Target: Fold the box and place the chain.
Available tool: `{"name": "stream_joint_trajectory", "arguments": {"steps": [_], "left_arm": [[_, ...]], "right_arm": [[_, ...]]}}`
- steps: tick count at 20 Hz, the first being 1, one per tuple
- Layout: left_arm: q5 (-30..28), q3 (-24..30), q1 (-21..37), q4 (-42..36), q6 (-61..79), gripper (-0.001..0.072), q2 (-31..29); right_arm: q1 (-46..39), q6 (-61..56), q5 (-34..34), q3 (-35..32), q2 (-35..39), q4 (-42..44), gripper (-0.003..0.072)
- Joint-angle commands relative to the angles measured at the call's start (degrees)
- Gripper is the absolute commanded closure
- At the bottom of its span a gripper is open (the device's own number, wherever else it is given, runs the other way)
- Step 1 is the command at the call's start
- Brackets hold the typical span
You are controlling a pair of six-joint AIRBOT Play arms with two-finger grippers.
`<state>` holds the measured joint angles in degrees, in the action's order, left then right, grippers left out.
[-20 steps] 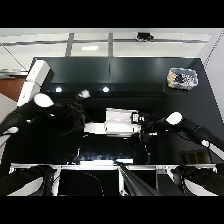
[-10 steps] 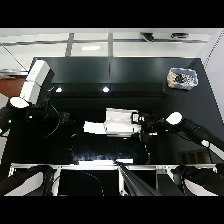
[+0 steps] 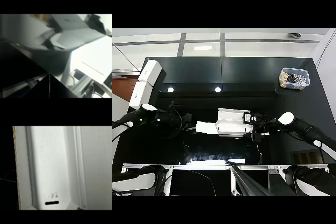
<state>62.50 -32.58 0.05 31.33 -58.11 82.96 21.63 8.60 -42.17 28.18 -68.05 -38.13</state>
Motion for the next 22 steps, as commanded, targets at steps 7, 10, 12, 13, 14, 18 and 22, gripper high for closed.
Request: {"name": "stream_joint_trajectory", "arguments": {"steps": [7,10,12,13,14,18,22], "left_arm": [[5.0,-2.5,-5.4,-9.2,8.2,0.0033,1.9],[6.6,-5.2,-5.5,-9.0,6.1,0.0033,0.8],[6.0,-6.7,-5.8,-6.8,2.4,0.0033,-0.3],[5.2,-7.5,-6.5,-4.8,0.5,0.0033,-1.1],[4.1,-8.1,-7.3,-3.0,-1.2,0.0032,-2.1],[0.2,-8.9,-12.7,-1.5,-5.9,0.0033,-5.2],[-6.1,-8.9,-18.5,0.2,-10.3,0.0033,-7.4]], "right_arm": [[0.0,0.0,0.0,0.0,0.0,0.0,0.0217],[0.0,0.0,0.0,0.0,0.0,0.1,0.0217],[0.0,0.0,0.0,0.0,0.0,0.1,0.0218],[0.0,0.0,0.0,0.0,0.0,0.1,0.0217],[0.0,0.0,0.0,0.0,0.0,0.1,0.0217],[0.0,0.0,0.0,0.0,0.0,0.2,0.0217],[0.0,0.0,0.0,0.0,0.0,0.2,0.0218]]}}
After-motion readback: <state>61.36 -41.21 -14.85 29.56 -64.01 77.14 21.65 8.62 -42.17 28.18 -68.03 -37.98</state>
